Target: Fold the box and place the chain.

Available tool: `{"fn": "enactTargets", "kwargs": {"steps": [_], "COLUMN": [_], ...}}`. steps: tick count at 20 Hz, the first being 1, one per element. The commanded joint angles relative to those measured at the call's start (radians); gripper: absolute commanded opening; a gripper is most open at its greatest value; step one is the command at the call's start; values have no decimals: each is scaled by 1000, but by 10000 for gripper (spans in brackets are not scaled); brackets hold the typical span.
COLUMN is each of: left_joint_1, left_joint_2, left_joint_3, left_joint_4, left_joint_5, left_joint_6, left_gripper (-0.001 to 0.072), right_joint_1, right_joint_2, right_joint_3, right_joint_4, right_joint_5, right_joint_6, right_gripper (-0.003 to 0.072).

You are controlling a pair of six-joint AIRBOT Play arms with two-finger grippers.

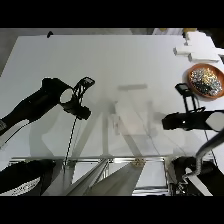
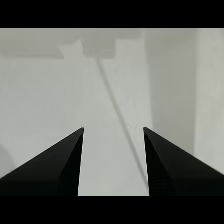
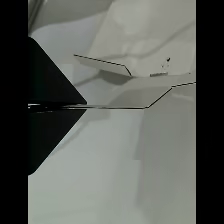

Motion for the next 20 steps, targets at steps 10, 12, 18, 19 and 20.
{"fn": "enactTargets", "kwargs": {"steps": [10,12,18,19,20], "left_joint_1": [46,159,371,358,341], "left_joint_2": [0,-1,-153,-201,-243], "left_joint_3": [-2,-2,-2,-2,-2], "left_joint_4": [-215,-517,-1048,-1078,-1118], "left_joint_5": [119,134,-62,-76,-75], "left_joint_6": [438,631,1005,1032,1065], "left_gripper": [476,534,681,695,695], "right_joint_1": [212,213,213,213,213], "right_joint_2": [23,23,23,23,23], "right_joint_3": [-82,-82,-82,-82,-82], "right_joint_4": [-2,-1,-1,0,0], "right_joint_5": [-204,-193,-188,-188,-188], "right_joint_6": [97,97,97,97,97], "right_gripper": [19,19,19,19,19]}}
